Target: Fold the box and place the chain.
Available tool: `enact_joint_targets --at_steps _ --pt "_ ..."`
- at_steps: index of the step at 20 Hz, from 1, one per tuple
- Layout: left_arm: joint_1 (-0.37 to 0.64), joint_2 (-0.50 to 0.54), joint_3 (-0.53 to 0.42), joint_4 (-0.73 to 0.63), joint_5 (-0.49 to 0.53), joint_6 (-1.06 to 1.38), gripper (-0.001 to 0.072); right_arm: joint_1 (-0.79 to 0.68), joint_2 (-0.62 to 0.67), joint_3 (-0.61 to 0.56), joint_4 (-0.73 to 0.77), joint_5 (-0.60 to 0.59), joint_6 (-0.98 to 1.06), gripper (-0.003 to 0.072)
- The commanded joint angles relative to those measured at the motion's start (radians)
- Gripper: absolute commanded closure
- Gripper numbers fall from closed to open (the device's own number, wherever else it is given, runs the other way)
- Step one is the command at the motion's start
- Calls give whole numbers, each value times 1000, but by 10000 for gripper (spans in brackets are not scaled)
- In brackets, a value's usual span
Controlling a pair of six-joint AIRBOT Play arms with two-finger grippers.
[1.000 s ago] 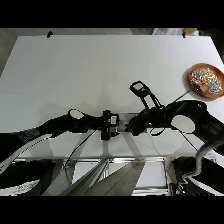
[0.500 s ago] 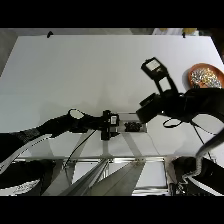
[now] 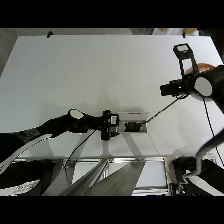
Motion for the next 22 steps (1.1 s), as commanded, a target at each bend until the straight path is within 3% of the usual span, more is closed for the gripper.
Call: enact_joint_targets --at_steps 1,5,6,7,8,11,13,15,16,17,18,22 --pt "0 0 0 0 0 0 561 -69 -49 -54 148 -40 -138 659" --pt "0 0 0 0 0 0 561 -69 -50 -186 198 -166 -136 656" --pt "0 0 0 0 0 0 561 -69 -51 -211 198 -164 -136 584" --pt "0 0 0 0 0 0 561 -69 -54 -226 195 -154 -135 402" --pt "0 0 0 0 0 0 561 -69 -56 -236 195 -150 -134 274" --pt "0 0 0 0 0 0 561 -69 -58 -248 194 -162 -113 296" --pt "0 0 0 0 0 0 561 -69 -58 -248 185 -187 -69 418" --pt "0 0 0 0 0 0 561 -69 -59 -248 170 -208 -20 450" --pt "0 0 0 0 0 0 561 -69 -63 -249 156 -203 10 523" --pt "0 0 0 0 0 0 561 -69 -71 -249 135 -192 48 533" --pt "0 0 0 0 0 0 561 -69 -84 -249 122 -184 68 528" --pt "0 0 0 0 0 0 561 -69 -168 -249 121 -173 72 382"
